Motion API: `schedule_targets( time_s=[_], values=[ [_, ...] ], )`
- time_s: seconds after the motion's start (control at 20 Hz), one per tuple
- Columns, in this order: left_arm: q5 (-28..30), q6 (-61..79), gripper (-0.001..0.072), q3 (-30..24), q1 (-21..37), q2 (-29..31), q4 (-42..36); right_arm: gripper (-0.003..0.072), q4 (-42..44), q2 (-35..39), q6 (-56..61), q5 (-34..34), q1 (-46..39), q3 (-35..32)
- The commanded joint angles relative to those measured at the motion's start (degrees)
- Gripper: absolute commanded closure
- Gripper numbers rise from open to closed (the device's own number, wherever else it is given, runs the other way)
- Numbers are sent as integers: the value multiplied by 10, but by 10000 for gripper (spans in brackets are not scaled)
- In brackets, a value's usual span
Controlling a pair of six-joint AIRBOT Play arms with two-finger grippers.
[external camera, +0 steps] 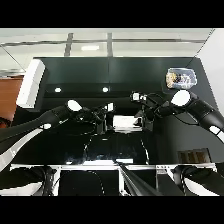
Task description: Fold the box and place the chain.
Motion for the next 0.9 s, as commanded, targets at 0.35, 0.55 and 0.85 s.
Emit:
schedule_targets(
  time_s=[0.35,0.55,0.85],
  values=[
    [0,0,436,0,0,0,0,327,-2,0,0,2,0,-8],
    [0,0,436,0,0,0,0,327,-15,-1,5,0,0,-8],
    [0,0,436,0,0,0,0,327,-22,-5,7,1,0,-8]
  ],
)
